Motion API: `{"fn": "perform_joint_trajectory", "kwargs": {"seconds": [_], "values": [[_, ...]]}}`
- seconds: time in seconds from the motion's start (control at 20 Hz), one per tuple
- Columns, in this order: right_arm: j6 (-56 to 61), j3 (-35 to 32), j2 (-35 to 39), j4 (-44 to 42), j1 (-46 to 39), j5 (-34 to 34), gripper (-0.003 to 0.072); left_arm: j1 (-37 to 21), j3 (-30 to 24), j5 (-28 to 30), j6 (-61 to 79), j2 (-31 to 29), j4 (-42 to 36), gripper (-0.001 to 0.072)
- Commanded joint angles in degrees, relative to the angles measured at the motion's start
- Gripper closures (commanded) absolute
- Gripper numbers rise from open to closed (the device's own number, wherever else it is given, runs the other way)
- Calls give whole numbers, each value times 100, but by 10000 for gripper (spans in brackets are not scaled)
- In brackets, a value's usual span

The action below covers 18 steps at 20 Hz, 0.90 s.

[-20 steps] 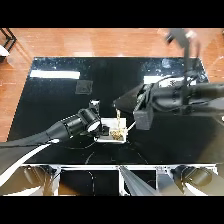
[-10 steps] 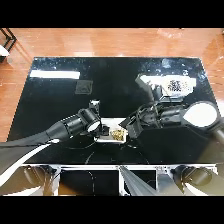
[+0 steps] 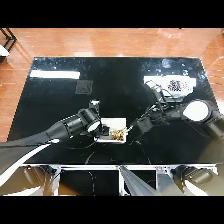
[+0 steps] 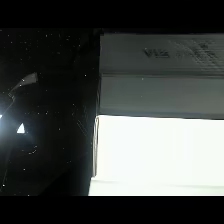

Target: Fold the box and place the chain.

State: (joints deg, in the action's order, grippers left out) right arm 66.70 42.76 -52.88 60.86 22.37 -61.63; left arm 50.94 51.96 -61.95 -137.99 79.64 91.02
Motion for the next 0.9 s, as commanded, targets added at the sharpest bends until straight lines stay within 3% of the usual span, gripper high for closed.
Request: {"fn": "perform_joint_trajectory", "kwargs": {"seconds": [0.0, 0.2, 0.5, 0.7, 0.85], "values": [[-1504, -319, -9, 793, -636, -205, -24, -2, -4, 24, 2, 2, 0, 685], [-3727, -1237, -142, -17, -201, 820, -24, -2, -4, 20, 2, 2, 0, 685], [-4911, -1499, -564, -833, 299, 1978, -22, -2, -4, 17, 2, 2, 0, 685], [-6168, -1499, -866, -2092, 317, 2094, -15, -2, -4, 17, 2, 2, 0, 685], [-6400, -1499, -1104, -2260, 317, 2098, -14, -2, -4, 17, 2, 2, 0, 685]]}}
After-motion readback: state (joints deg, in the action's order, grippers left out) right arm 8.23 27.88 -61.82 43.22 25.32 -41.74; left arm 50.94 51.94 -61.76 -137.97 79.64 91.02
